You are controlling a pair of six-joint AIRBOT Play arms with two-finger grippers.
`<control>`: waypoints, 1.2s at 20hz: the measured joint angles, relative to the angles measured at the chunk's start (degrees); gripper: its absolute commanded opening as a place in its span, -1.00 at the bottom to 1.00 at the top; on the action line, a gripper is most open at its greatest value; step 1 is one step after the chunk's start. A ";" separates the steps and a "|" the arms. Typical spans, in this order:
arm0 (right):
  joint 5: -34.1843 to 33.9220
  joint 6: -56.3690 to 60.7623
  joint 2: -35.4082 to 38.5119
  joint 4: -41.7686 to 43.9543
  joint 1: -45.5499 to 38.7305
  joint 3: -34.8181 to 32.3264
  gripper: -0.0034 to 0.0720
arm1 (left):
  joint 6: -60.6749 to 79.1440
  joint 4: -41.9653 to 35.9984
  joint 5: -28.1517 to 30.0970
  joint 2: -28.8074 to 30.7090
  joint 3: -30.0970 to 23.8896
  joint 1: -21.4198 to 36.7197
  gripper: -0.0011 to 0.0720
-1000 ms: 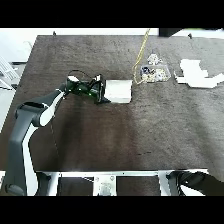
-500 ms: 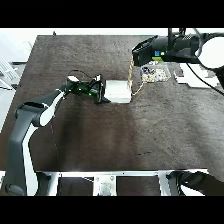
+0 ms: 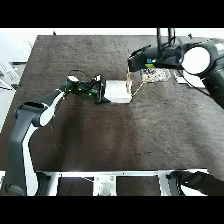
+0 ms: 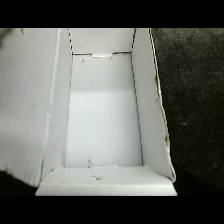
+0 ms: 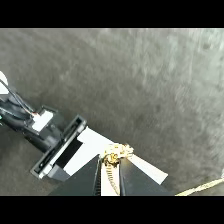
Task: Fold the box and place the chain.
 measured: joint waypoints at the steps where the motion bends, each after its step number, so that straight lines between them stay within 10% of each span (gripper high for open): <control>1: -1.11 0.07 -0.96 0.50 0.00 -1.31 -0.90 | 0.00 0.00 0.00 0.00 0.00 0.00 0.03; 8: -13.46 0.20 -11.23 3.37 0.02 -11.87 -0.86 | 0.00 0.00 0.02 0.00 0.00 0.00 0.03; 10: -14.99 0.24 -13.64 3.87 -0.02 -13.09 0.13 | 0.00 0.00 0.02 0.00 0.00 0.00 0.03; 24: -16.46 1.07 -17.66 9.16 -22.25 -11.91 0.42 | 0.00 0.00 0.07 -0.02 0.00 0.00 0.03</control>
